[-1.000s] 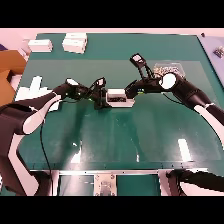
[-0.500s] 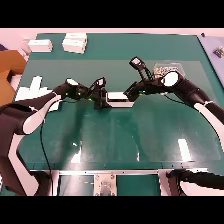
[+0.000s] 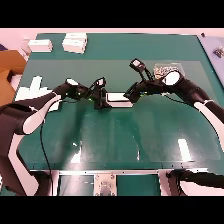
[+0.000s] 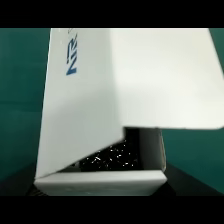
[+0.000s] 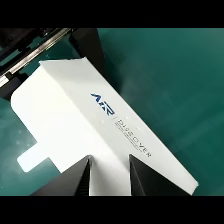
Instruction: Fold the box and place the chain.
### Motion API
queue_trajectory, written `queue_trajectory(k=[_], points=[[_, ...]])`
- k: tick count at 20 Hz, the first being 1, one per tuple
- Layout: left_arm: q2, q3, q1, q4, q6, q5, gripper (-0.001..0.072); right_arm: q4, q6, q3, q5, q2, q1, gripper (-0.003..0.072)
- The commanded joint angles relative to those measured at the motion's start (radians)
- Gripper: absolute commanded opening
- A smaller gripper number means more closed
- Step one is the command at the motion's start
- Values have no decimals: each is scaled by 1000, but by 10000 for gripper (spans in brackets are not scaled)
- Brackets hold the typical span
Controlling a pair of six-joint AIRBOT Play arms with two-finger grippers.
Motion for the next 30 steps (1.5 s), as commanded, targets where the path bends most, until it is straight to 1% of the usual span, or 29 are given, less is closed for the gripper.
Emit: queue_trajectory(k=[1, 4, 8, 17, 22, 30], points=[[0, 1, 0, 0, 0, 0, 525, 6, -18, 0, 25, -25, 0, 315], [0, 0, 0, 0, 0, 0, 526, 33, -63, 6, 40, -26, 0, 315], [0, 1, 0, 0, 0, 0, 525, 33, -77, 37, 40, -27, 0, 313], [0, 1, 0, 0, 0, 0, 525, 36, -121, 50, 39, -67, 0, 313], [0, 1, 0, 0, 0, 0, 525, 36, -121, 87, 39, -74, 0, 313], [0, 1, 0, 0, 0, 0, 526, 36, -136, 100, 35, -110, 1, 300]])
